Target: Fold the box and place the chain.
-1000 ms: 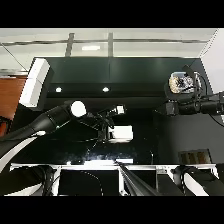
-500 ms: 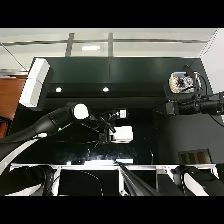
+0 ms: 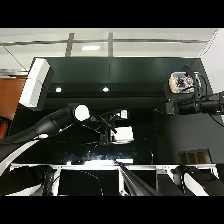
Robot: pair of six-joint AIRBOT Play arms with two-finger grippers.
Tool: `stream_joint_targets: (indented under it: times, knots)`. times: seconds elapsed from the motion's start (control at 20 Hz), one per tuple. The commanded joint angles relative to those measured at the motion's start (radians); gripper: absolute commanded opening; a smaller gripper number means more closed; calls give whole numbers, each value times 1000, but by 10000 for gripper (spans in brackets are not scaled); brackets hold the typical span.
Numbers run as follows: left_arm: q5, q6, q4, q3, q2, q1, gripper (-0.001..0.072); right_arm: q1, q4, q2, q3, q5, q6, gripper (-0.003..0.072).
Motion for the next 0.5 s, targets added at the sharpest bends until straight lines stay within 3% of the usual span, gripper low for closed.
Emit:
stream_joint_targets:
  times: [0.0, 0.45]
  knots:
    - [1, -9, 11, 1, -2, -14, 717, 0, 0, 1, 1, 0, 0, 15]
    - [53, -116, 97, 0, -30, -55, 719, 0, 0, 1, 1, 0, 0, 15]
